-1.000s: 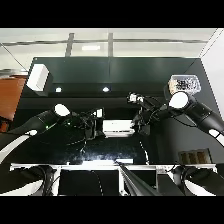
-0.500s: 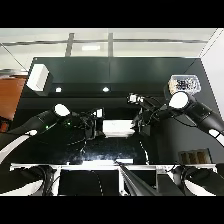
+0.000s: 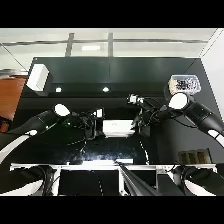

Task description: Fold the box and place the chain.

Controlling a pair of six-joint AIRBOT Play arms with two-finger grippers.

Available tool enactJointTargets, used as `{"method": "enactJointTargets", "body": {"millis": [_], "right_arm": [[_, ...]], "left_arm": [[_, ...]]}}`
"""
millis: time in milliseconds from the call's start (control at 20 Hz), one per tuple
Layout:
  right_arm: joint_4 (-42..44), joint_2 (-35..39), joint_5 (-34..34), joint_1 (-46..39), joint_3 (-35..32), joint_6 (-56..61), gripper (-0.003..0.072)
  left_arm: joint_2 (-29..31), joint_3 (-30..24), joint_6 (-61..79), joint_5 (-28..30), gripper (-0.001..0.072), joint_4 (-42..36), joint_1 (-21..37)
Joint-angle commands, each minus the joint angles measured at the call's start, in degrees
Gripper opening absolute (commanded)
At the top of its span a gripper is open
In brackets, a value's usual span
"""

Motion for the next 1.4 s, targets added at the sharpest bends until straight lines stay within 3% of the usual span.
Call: {"method": "enactJointTargets", "body": {"millis": [0,850,1150,1200,1300,1350], "right_arm": [[0.0,0.0,-0.7,0.0,-0.3,0.0,0.0262],[0.1,-1.5,-1.6,1.8,0.2,2.4,0.0262],[-5.7,4.3,-0.6,-0.3,4.1,19.3,0.0258],[-5.6,5.2,-0.2,-2.3,4.0,25.9,0.0020],[-3.1,5.6,0.9,-6.8,2.1,41.0,0.0021],[1.2,5.6,2.2,-8.3,0.4,42.1,0.0021]], "left_arm": [[0.0,0.0,0.0,0.0,0.0486,0.0,0.0],[0.0,0.0,0.0,0.0,0.0487,0.0,0.0],[0.0,0.0,0.0,0.0,0.0487,0.0,0.0],[0.0,0.0,0.0,0.0,0.0486,0.0,0.0],[0.0,0.0,0.0,0.0,0.0487,0.0,0.0],[0.0,0.0,0.0,0.0,0.0487,0.0,0.0]]}}
